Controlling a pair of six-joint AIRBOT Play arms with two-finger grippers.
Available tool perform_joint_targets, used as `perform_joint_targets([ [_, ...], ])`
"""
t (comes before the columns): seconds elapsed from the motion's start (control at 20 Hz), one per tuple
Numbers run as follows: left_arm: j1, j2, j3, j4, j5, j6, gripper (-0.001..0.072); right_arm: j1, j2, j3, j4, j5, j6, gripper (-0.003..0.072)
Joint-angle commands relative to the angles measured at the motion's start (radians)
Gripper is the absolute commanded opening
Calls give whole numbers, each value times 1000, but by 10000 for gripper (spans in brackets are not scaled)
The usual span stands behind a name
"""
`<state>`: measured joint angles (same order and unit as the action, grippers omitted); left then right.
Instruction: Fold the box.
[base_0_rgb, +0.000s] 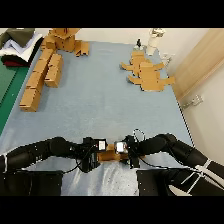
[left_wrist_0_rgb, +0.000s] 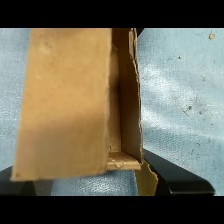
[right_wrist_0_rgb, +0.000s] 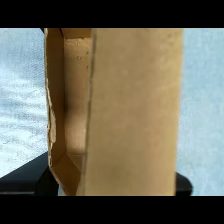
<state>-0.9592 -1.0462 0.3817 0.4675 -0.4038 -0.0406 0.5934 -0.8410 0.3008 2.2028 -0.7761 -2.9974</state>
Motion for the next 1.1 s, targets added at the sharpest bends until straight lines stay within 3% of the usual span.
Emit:
perform_joint_targets([
  [0.0, -2, -10, -1, 0, 3, 6, 686, 1, 0, 0, 0, -1, 0, 484],
  [0.05, -2, -10, -1, 0, 3, 13, 562, 1, 0, 0, 0, 0, 0, 484],
  [0.1, -2, -10, -1, 0, 3, 27, 506, 1, 0, 0, 0, 0, 0, 484],
  [1.05, -1, -10, 0, 0, 2, 25, 507, 1, 0, 0, 0, 0, 0, 485],
])
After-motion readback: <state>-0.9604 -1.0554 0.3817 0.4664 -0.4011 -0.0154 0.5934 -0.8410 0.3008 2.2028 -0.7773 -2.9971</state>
